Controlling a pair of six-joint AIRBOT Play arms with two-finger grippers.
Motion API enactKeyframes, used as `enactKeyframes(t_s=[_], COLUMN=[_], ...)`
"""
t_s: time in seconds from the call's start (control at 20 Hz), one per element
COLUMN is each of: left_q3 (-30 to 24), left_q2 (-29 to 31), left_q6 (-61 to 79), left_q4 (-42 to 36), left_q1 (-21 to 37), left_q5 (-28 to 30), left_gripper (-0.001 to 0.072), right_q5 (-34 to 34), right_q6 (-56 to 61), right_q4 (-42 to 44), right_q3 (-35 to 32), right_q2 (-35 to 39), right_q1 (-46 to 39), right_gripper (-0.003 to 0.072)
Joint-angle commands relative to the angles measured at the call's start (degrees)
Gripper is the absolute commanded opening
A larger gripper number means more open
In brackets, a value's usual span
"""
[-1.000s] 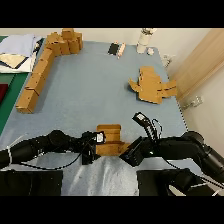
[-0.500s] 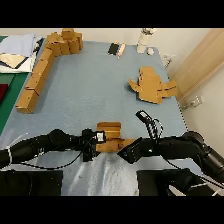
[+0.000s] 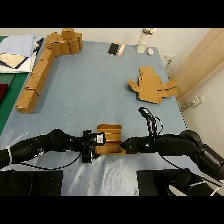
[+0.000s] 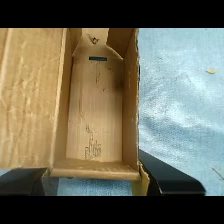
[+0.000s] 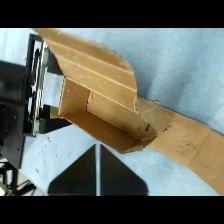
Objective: Fold the box.
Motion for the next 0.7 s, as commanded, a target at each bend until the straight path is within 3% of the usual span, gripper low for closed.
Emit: enactKeyframes(t_s=[0.0, 0.3, 0.5, 0.65], left_q3=[0.04, 0.04, 0.04, 0.04], left_q2=[-0.02, -0.02, 0.00, 0.00], left_q6=[0.00, 0.00, 0.00, 0.00], left_q4=[0.02, 0.00, 0.02, 0.00], left_q1=[-0.04, -0.04, -0.04, -0.04], left_q5=[-0.52, -0.48, -0.48, -0.50], left_gripper=[0.0466, 0.0466, 0.0466, 0.0466], right_q5=[6.10, 8.00, 7.17, 7.13], right_q6=[-1.25, -10.47, -15.72, -19.28], right_q4=[5.88, 4.11, 4.28, 4.09], right_q3=[0.44, 11.21, 12.31, 12.31], right_q2=[-5.11, -22.99, -33.33, -35.82], right_q1=[0.02, 0.02, 0.02, 0.02], right_gripper=[0.0003, 0.0003, 0.0003, 0.0003])
